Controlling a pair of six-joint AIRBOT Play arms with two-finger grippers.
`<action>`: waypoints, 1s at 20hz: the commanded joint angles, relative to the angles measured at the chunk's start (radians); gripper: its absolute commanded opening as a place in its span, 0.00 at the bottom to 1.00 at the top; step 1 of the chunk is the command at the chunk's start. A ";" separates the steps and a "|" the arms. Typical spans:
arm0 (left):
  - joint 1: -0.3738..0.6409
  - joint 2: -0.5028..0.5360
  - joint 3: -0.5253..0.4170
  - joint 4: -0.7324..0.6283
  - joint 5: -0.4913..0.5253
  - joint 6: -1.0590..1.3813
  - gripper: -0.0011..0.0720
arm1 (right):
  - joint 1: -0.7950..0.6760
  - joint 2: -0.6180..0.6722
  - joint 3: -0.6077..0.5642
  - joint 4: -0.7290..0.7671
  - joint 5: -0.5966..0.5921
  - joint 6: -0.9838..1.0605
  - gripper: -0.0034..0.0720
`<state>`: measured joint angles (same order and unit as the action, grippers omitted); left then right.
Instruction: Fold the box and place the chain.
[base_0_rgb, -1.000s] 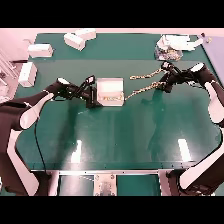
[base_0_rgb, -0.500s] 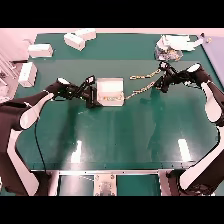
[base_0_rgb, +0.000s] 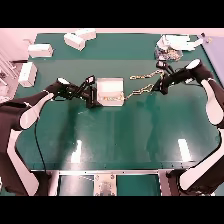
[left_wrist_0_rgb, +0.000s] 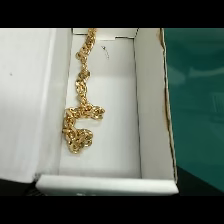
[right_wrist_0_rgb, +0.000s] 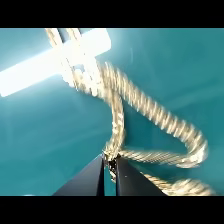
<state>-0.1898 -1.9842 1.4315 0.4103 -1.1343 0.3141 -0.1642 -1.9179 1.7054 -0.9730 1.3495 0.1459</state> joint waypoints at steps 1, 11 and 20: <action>0.000 0.000 0.001 0.000 0.000 0.000 0.88 | 0.047 0.090 0.001 0.038 0.077 0.043 0.05; 0.000 0.000 0.001 0.000 0.000 0.000 0.88 | 0.182 0.384 0.001 0.081 0.084 0.196 0.05; 0.000 0.000 0.001 0.000 0.000 0.000 0.88 | 0.301 0.528 -0.003 0.310 -0.026 0.203 0.05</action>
<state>-0.1898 -1.9842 1.4315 0.4103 -1.1339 0.3141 0.0959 -1.4136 1.7050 -0.7326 1.3605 0.3424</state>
